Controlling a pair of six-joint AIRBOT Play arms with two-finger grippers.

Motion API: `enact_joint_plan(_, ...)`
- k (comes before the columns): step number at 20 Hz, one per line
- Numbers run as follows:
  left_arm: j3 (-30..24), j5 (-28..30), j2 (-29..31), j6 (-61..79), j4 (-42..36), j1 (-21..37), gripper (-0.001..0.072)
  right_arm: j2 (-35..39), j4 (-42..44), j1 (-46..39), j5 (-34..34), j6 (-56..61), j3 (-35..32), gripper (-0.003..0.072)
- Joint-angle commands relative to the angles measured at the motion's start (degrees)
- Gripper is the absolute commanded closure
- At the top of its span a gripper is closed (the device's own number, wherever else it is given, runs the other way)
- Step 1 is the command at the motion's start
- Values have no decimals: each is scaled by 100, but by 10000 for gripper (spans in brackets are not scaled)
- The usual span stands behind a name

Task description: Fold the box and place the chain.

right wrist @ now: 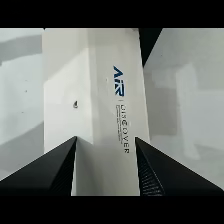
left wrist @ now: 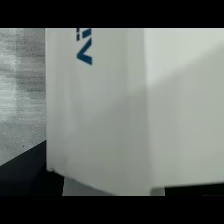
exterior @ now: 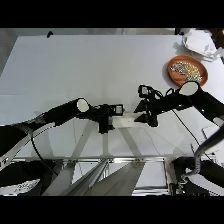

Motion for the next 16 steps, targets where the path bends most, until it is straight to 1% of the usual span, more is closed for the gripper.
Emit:
enact_joint_plan(1, 4, 0, 0, 2, 0, -2, 439, 118, -142, 35, -136, -140, -2, 270)
enact_joint_plan(5, 4, 0, 0, 2, 0, -2, 439, 151, -962, 442, -376, -170, -2, 271)
enact_joint_plan(8, 4, 0, 0, 2, 0, -2, 439, 151, -1049, 636, -619, -125, -2, 271)
enact_joint_plan(10, 4, 0, 0, 2, 0, -2, 439, 151, -1064, 643, -601, -55, -2, 275)
enact_joint_plan(11, 4, 0, 0, 2, 0, -2, 439, 151, -1108, 643, -603, 28, -2, 292)
enact_joint_plan(13, 4, 0, 0, 2, 0, -2, 439, 153, -1099, 643, -601, 28, -2, 368)
enact_joint_plan(16, 4, 0, 0, 2, 0, -2, 439, 195, -1095, 643, -562, 31, -2, 367)
